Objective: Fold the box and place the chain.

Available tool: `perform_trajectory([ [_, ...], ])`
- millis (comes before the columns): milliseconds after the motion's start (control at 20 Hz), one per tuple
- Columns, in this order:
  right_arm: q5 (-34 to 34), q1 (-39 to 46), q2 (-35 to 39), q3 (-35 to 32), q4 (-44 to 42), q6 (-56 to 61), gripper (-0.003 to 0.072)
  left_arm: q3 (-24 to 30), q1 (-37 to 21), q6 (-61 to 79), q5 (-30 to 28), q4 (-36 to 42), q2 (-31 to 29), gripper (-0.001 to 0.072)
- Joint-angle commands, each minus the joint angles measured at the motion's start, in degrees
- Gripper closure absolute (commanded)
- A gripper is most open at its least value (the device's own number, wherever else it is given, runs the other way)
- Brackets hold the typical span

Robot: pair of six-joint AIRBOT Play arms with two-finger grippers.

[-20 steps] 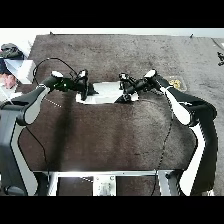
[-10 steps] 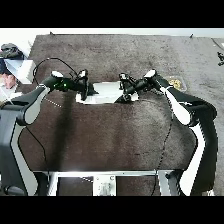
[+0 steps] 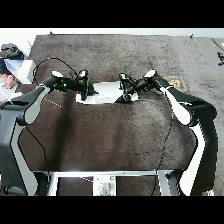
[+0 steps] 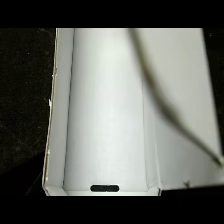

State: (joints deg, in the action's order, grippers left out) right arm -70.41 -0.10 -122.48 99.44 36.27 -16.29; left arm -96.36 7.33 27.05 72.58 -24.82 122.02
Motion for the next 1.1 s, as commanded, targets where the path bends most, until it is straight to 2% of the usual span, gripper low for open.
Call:
perform_trajectory([
  [0, 0.2, 0.0, 0.0, 0.0, 0.0, 0.0, 0.0253, 0.0, 0.0, 0.0, 0.0, 0.0, 0.0, 0.0698],
  [800, 0.2, 0.0, 0.0, 0.0, 0.0, 0.0, 0.0253, 0.0, 0.0, 0.0, 0.5, 1.1, -0.1, 0.0695],
  [850, 0.2, 0.0, 0.0, 0.0, 0.0, 0.0, 0.0253, 0.0, 0.0, 0.0, 0.5, 1.3, -0.2, 0.066],
  [900, 0.2, 0.0, 0.0, 0.0, -0.1, 0.0, 0.0253, 0.0, 0.0, -0.1, 0.4, 1.7, -0.3, 0.0493],
  [950, 0.2, 0.0, 0.0, 0.0, 0.0, 0.0, 0.0253, 0.0, 0.0, -0.2, 0.4, 2.1, -0.3, 0.0465],
  [1050, 0.2, 0.0, 0.0, 0.0, 0.0, 0.0, 0.0253, 0.0, 0.0, -0.7, 0.7, 2.1, -0.5, 0.0465],
])
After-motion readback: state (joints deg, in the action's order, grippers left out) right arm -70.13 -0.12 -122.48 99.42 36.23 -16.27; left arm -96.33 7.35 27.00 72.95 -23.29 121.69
